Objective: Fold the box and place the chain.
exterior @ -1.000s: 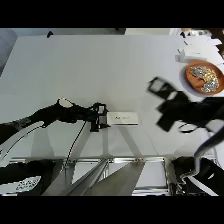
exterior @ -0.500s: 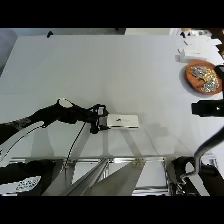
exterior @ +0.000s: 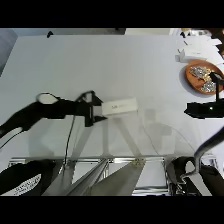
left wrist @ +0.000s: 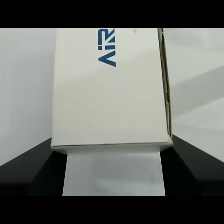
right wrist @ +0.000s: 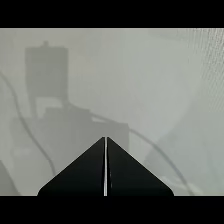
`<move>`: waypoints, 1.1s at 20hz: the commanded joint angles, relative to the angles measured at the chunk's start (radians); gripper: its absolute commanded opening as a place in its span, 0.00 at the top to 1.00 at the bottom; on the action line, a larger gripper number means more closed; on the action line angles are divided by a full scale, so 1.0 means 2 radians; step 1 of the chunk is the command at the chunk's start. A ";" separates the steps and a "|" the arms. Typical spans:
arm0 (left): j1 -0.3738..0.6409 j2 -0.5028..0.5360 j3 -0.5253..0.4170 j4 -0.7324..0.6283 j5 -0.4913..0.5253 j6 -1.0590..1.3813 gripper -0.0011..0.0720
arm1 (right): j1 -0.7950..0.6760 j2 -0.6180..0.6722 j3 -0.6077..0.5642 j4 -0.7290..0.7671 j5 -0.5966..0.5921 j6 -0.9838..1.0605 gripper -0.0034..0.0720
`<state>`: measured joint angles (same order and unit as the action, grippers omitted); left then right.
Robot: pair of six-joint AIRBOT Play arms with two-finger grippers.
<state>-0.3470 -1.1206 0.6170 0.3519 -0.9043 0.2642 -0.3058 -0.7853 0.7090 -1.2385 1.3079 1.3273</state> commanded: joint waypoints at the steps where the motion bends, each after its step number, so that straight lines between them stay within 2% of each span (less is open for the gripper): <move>1: 0.073 0.130 0.000 0.103 0.001 -0.177 0.98 | -0.001 -0.002 -0.001 0.006 0.000 0.000 0.93; 6: 0.212 0.282 0.000 0.265 0.018 -0.424 0.98 | -0.001 -0.002 -0.001 0.006 -0.006 -0.001 0.93; 9: 0.292 0.320 0.000 0.406 0.020 -0.550 0.98 | -0.001 -0.002 -0.001 0.006 -0.009 -0.010 0.93; 11: 0.337 0.319 -0.002 0.474 0.021 -0.629 0.98 | -0.001 -0.002 -0.001 0.006 -0.009 -0.014 0.93; 14: 0.380 0.298 -0.017 0.485 0.020 -0.697 0.98 | -0.001 -0.002 -0.001 0.009 -0.010 -0.013 0.93; 22: 0.386 0.185 -0.028 0.502 -0.022 -0.738 0.98 | 0.034 -0.002 -0.001 0.007 -0.013 -0.014 0.93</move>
<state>0.4164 -0.6819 0.5648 1.3289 -0.9146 -1.1492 -0.2657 -0.7883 0.7067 -1.2224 1.2842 1.3010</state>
